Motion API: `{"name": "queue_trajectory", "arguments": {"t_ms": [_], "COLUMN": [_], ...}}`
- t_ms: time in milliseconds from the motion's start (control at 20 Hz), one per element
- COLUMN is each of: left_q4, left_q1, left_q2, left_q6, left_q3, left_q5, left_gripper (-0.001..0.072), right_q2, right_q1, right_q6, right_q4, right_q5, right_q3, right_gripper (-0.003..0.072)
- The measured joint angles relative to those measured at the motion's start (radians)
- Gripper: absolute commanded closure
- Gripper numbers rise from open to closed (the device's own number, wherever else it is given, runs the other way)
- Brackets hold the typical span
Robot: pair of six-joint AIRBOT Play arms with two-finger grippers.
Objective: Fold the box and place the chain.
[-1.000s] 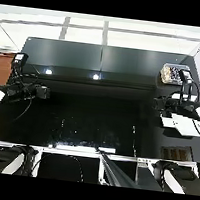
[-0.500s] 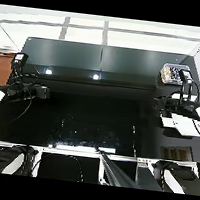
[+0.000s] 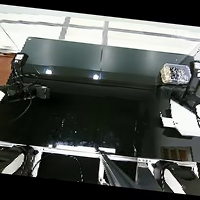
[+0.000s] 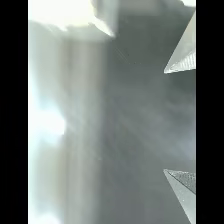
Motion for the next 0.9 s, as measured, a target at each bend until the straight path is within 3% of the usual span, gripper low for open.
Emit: {"name": "queue_trajectory", "arguments": {"t_ms": [150, 300, 450, 550, 800, 850, 900], "left_q4": [-0.003, -0.005, -0.006, -0.006, -0.007, -0.007, -0.007], "left_q1": [0.000, 0.000, 0.000, 0.000, 0.000, 0.000, 0.000], "left_q2": [0.000, 0.000, 0.000, 0.000, 0.000, 0.000, 0.000], "left_q6": [0.000, 0.000, 0.000, 0.000, 0.000, 0.000, 0.000], "left_q3": [0.000, 0.000, 0.000, 0.000, 0.000, 0.000, 0.000], "left_q5": [0.000, 0.001, 0.002, 0.002, 0.002, 0.002, 0.002], "left_gripper": [0.0683, 0.0683, 0.0683, 0.0683, 0.0683, 0.0683, 0.0683], "right_q2": [-0.045, -0.124, -0.253, -0.370, -0.691, -0.732, -0.764], "right_q1": [-0.166, -0.473, -0.758, -0.891, -0.987, -0.979, -0.967], "right_q6": [0.064, 0.222, 0.256, 0.166, -0.188, -0.237, -0.283], "right_q4": [-0.150, -0.230, -0.253, -0.216, -0.047, -0.048, -0.055], "right_q5": [-0.119, -0.091, 0.077, 0.217, 0.616, 0.669, 0.708], "right_q3": [0.017, 0.084, 0.198, 0.303, 0.611, 0.655, 0.690], "right_gripper": [-0.0017, -0.0017, -0.0017, -0.0016, -0.0013, 0.0159, 0.0279]}}
